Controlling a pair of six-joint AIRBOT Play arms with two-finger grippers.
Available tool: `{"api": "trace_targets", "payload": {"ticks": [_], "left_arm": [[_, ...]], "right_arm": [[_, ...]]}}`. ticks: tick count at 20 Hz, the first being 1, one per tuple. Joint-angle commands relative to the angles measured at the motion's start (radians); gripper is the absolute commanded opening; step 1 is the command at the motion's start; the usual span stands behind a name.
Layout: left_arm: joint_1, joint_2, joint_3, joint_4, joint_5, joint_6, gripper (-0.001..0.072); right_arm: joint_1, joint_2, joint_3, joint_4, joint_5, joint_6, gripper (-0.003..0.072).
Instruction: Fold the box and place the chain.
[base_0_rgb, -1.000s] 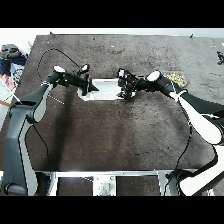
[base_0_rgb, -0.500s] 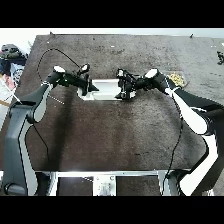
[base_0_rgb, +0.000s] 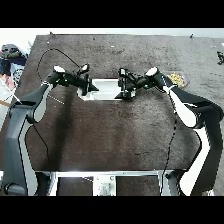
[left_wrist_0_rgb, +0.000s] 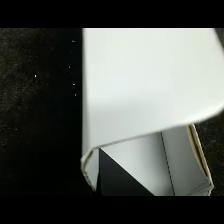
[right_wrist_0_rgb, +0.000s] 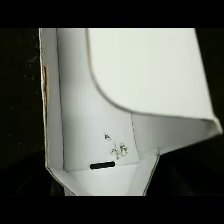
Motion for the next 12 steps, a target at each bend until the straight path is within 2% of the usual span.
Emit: {"api": "trace_targets", "payload": {"ticks": [1, 12], "left_arm": [[0.000, 0.000, 0.000, 0.000, 0.000, 0.000, 0.0011], [0.000, 0.000, 0.000, 0.000, 0.000, 0.000, 0.0011]], "right_arm": [[0.006, -0.031, 0.042, 0.005, 0.026, 0.003, 0.0662], [0.015, -0.064, 0.043, 0.005, 0.013, -0.001, 0.0660]]}}
